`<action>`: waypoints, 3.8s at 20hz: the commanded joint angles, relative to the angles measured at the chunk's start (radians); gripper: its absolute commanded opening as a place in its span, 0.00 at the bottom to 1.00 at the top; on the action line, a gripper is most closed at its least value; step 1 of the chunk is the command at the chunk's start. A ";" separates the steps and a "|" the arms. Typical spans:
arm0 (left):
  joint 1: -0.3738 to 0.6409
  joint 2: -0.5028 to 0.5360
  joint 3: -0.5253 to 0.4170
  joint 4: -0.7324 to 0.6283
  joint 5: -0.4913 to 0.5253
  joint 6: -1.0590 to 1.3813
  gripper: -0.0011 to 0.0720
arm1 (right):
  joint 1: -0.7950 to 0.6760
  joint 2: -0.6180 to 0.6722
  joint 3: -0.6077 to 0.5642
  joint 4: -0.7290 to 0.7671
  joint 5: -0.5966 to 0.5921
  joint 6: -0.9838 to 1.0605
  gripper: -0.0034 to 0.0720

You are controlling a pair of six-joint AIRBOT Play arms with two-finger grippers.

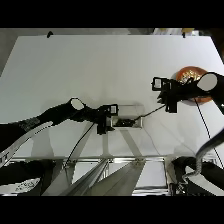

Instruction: Fold the box and place the chain.

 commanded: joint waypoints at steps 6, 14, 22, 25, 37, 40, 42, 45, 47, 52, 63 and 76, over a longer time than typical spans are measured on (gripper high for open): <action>0.000 0.000 0.000 0.000 0.000 0.000 0.51 | -0.020 -0.190 -0.002 -0.065 -0.005 -0.089 0.29; 0.000 0.000 0.000 0.000 0.000 0.000 0.51 | 0.047 -0.269 -0.002 -0.073 -0.014 -0.154 0.28; 0.000 0.000 0.000 0.000 0.000 0.000 0.51 | 0.059 -0.284 -0.009 -0.072 -0.030 -0.154 0.25; 0.000 0.000 0.000 0.000 0.000 0.000 0.51 | 0.059 -0.284 -0.037 -0.072 -0.012 -0.154 0.14; 0.000 0.000 0.000 0.000 0.000 0.000 0.51 | 0.061 0.043 -0.062 0.090 0.033 -0.058 0.07; 0.000 0.000 0.000 0.000 0.000 0.000 0.51 | 0.105 0.159 -0.062 0.183 0.076 -0.036 0.07; 0.000 0.000 0.000 0.000 0.000 0.000 0.51 | 0.161 0.208 -0.062 0.211 0.093 -0.009 0.07; 0.000 0.000 0.000 0.000 0.000 0.000 0.51 | 0.265 0.228 -0.063 0.245 0.091 0.030 0.07; 0.000 0.000 0.000 0.000 0.000 0.000 0.51 | 0.340 0.226 -0.063 0.253 0.079 0.047 0.07; 0.000 0.000 0.000 0.000 0.000 0.000 0.51 | 0.447 0.221 -0.063 0.250 -0.016 0.089 0.07; 0.000 0.000 0.000 0.000 0.000 0.000 0.51 | 0.411 0.217 -0.066 0.016 -0.095 0.124 0.39; 0.000 0.000 0.000 0.000 0.000 0.000 0.51 | 0.015 0.133 -0.101 0.017 -0.100 -0.019 0.39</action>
